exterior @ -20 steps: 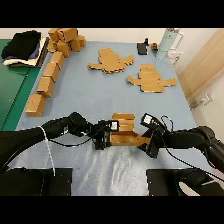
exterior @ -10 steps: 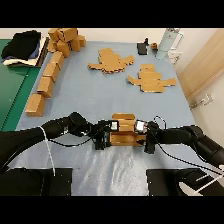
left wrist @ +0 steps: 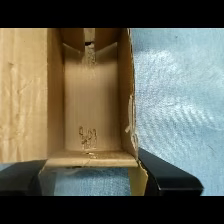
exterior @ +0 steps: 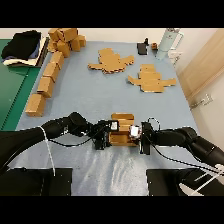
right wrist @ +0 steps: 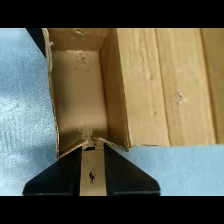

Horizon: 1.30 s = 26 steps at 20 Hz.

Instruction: Fold the box.

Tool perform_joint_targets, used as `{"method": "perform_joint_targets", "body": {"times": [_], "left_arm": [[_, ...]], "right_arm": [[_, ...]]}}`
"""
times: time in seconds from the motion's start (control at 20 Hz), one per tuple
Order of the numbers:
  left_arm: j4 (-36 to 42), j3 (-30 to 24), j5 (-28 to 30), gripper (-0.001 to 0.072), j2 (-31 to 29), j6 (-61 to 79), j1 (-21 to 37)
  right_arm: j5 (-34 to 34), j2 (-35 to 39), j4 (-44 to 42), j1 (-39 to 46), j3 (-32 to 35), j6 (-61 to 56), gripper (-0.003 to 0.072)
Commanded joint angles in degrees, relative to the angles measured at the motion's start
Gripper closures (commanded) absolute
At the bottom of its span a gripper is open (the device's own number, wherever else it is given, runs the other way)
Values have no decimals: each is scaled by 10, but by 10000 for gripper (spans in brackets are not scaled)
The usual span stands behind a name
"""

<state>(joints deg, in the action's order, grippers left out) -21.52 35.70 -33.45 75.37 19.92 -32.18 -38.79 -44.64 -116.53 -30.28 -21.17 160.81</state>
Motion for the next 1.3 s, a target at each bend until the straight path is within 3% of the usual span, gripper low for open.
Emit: {"method": "perform_joint_targets", "body": {"times": [0.0,0.1,0.25,0.35,0.55,0.6,0.7,0.8,0.9,1.1,1.15,1.25], "left_arm": [[1,1,0,94,0,0,0],[1,1,0,94,0,0,0],[1,1,0,94,0,0,0],[1,1,0,94,0,0,0],[1,1,0,94,0,0,0],[1,1,0,94,0,0,0],[1,1,0,94,0,0,0],[1,1,0,94,0,0,0],[1,1,0,94,0,0,0],[1,1,0,94,0,0,0],[1,1,0,94,0,0,0],[1,1,0,94,0,0,0]], "right_arm": [[14,-17,-8,-9,0,8,467],[14,-19,-9,-9,0,8,268],[13,-19,-9,-9,0,8,90],[13,-19,-9,-9,0,8,54],[12,-19,-8,-9,0,8,55],[9,-18,-5,-9,0,7,69],[-24,-11,22,-8,-4,-37,453],[-73,7,105,-8,-22,-220,681],[-132,35,211,-7,-58,-508,681],[-266,79,471,14,-103,-923,682],[-304,75,502,36,-99,-995,682],[-319,52,441,94,-73,-1017,683]]}}
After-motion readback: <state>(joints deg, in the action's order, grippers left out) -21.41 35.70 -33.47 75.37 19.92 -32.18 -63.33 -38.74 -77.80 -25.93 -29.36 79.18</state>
